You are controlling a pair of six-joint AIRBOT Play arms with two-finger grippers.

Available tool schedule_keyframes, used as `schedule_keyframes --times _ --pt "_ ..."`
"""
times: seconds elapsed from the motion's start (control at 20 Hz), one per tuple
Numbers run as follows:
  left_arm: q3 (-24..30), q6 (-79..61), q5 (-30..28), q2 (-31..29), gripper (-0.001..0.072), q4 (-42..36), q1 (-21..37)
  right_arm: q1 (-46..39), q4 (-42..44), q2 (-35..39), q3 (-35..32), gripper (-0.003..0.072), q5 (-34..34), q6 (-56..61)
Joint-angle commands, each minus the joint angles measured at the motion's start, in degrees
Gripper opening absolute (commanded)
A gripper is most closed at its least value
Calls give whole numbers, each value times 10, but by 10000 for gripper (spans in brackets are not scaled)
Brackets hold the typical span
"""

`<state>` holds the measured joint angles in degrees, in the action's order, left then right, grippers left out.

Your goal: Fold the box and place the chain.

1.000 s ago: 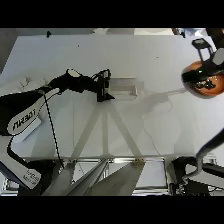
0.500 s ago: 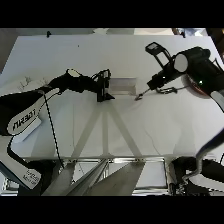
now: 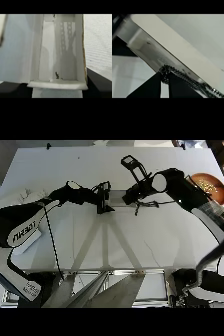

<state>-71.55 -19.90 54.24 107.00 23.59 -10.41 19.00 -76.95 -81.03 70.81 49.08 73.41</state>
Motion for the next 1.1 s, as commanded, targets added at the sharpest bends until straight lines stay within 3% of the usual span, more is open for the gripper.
schedule_keyframes --times 0.0,0.25,0.3,0.35,0.4,0.55,0.7,0.75,0.85,1.05 --pt "0 0 0 0 280 0 0 13 54 -26 0 17 -45 -21" --pt "0 0 0 0 280 0 0 12 33 -98 0 21 -39 -19" --pt "0 0 0 0 280 0 0 12 33 -106 0 67 -33 -19" --pt "0 0 0 0 280 0 0 12 33 -106 0 172 -28 -19" --pt "0 0 0 0 280 0 0 12 32 -102 2 204 -22 -19" --pt "0 0 0 0 280 0 0 12 2 -53 3 204 -9 -19" --pt "0 0 0 0 280 0 0 8 -127 9 3 205 34 -19" --pt "0 0 0 0 280 0 0 -5 -155 21 3 210 56 -19" --pt "0 0 0 0 280 0 0 -49 -160 28 2 329 98 -19" --pt "0 0 0 0 280 0 0 -152 -158 5 2 342 123 -19"
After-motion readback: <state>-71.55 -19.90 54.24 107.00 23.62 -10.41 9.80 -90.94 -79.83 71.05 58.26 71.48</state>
